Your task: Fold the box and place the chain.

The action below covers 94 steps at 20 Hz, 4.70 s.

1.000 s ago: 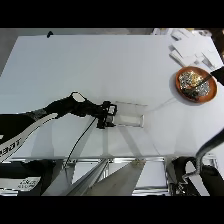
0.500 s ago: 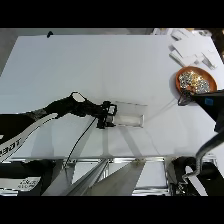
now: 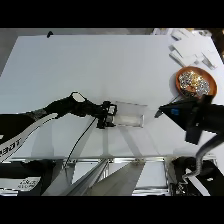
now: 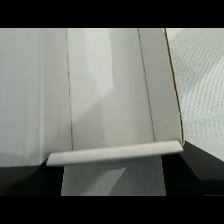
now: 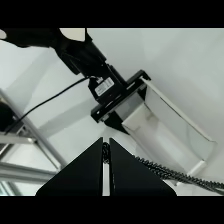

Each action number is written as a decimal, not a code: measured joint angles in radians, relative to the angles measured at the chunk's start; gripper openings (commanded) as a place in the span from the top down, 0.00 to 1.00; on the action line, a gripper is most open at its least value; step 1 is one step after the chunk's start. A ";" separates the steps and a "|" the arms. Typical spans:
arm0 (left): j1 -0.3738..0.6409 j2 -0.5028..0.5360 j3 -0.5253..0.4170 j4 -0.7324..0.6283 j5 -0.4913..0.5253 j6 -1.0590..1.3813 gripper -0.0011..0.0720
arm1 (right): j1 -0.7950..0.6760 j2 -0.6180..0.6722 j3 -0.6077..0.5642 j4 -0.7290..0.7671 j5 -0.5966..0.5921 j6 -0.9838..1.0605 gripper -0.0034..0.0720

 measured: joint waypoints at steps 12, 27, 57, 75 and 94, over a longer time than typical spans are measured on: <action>0.000 0.000 0.000 0.000 0.000 0.000 0.89 | 0.194 -0.354 -0.228 -0.108 -0.302 -0.093 0.94; 0.000 0.000 0.000 0.000 0.000 0.000 0.89 | 0.069 -0.301 -0.214 -0.323 -0.246 -0.050 0.94; 0.000 0.000 0.000 0.000 -0.001 0.000 0.89 | -0.169 -0.695 -0.243 -0.667 -0.373 0.201 0.63; 0.000 0.000 0.000 0.000 -0.001 0.000 0.89 | -0.169 -0.729 -0.243 -0.669 -0.375 0.219 0.94; 0.000 0.000 0.000 0.000 -0.007 0.000 0.89 | -0.048 -0.192 -0.245 -0.206 -0.183 0.015 0.94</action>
